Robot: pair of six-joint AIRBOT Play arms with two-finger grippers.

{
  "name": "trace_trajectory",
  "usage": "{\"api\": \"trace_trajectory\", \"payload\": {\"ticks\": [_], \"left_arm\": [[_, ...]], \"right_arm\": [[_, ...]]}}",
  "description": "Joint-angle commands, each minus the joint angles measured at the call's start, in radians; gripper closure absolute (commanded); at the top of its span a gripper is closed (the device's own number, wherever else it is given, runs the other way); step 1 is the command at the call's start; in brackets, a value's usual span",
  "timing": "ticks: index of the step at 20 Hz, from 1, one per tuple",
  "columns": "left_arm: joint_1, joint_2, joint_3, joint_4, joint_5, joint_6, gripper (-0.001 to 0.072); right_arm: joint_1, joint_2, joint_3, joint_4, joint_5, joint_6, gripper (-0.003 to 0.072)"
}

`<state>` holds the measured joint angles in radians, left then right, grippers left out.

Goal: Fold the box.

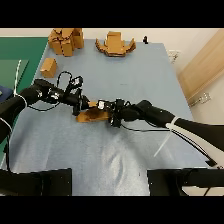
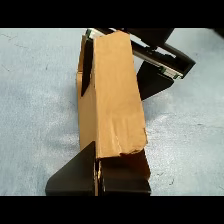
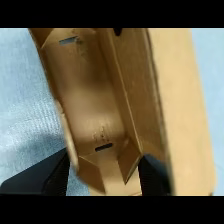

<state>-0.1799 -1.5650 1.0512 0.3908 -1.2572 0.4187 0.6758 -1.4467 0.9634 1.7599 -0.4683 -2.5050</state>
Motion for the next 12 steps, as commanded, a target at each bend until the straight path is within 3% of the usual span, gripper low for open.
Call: {"api": "trace_trajectory", "payload": {"ticks": [1, 7, 12], "left_arm": [[0.000, 0.001, 0.000, 0.004, 0.002, 0.000, 0.0688], [0.000, 0.001, 0.000, 0.039, 0.089, 0.000, 0.0688], [-0.001, 0.001, 0.000, 0.038, 0.124, 0.000, 0.0688]], "right_arm": [[-0.055, -0.045, 0.078, 0.247, -0.148, -0.314, 0.0106], [-0.107, -0.076, 0.085, 0.365, -0.230, -0.459, 0.0106], [-0.108, -0.106, 0.085, 0.399, -0.234, -0.466, 0.0106]]}}
